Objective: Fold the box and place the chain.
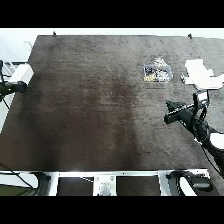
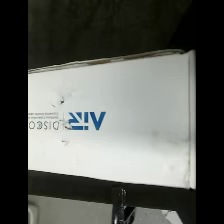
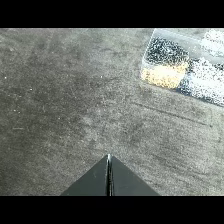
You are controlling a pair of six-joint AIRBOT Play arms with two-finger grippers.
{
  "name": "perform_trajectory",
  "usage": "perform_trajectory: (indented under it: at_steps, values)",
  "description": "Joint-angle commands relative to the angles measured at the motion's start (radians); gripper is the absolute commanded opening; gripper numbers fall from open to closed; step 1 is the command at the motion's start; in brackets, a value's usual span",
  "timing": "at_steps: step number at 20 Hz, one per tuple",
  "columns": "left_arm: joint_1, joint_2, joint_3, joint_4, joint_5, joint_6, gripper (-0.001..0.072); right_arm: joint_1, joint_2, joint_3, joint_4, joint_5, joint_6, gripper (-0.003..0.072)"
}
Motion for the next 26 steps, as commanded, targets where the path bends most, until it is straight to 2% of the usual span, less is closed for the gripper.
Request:
perform_trajectory:
  at_steps: [1, 2, 5, 11, 14, 17, 18, 19, 20, 22, 23, 24, 25, 26]
  values:
    - [0.011, -0.051, -0.005, -0.031, 0.052, 0.008, 0.0014, 0.000, 0.001, 0.000, 0.000, 0.000, 0.007, 0.0010]
    - [0.011, -0.062, -0.005, -0.035, 0.055, 0.023, 0.0014, 0.000, 0.001, 0.000, 0.000, 0.001, 0.007, 0.0010]
    - [0.011, -0.099, 0.005, -0.159, 0.050, 0.161, 0.0014, 0.000, 0.001, 0.000, 0.000, 0.000, 0.007, 0.0010]
    - [0.011, -0.153, 0.078, -0.163, 0.007, 0.190, 0.0017, 0.000, 0.001, 0.000, 0.000, 0.001, 0.007, 0.0010]
    - [0.011, -0.162, 0.090, -0.162, -0.016, 0.208, 0.0018, 0.000, 0.001, 0.000, 0.000, 0.000, 0.007, 0.0010]
    - [0.011, -0.162, 0.091, -0.165, 0.003, 0.206, 0.0022, 0.000, 0.001, 0.000, 0.000, 0.001, 0.007, 0.0010]
    - [0.011, -0.162, 0.091, -0.165, 0.003, 0.209, 0.0202, 0.000, 0.001, 0.000, 0.000, 0.000, 0.007, 0.0010]
    - [0.011, -0.162, 0.091, -0.165, 0.016, 0.208, 0.0513, 0.000, 0.001, 0.000, 0.000, 0.001, 0.007, 0.0010]
    - [0.011, -0.162, 0.091, -0.166, 0.030, 0.207, 0.0628, 0.000, 0.001, 0.000, 0.000, 0.000, 0.007, 0.0010]
    - [0.011, -0.162, 0.091, -0.166, 0.040, 0.208, 0.0625, 0.000, 0.001, 0.000, 0.000, 0.000, 0.007, 0.0011]
    - [0.011, -0.162, 0.091, -0.165, 0.037, 0.208, 0.0651, 0.000, 0.001, 0.000, 0.000, 0.000, 0.007, 0.0011]
    - [0.011, -0.162, 0.091, -0.166, 0.036, 0.208, 0.0714, 0.000, 0.001, 0.000, 0.000, 0.000, 0.007, 0.0013]
    - [0.011, -0.161, 0.091, -0.166, 0.036, 0.208, 0.0714, 0.000, 0.001, 0.000, 0.000, 0.000, 0.007, 0.0119]
    - [0.011, -0.161, 0.091, -0.166, 0.035, 0.208, 0.0715, 0.000, 0.001, 0.000, 0.000, 0.000, 0.007, 0.0309]
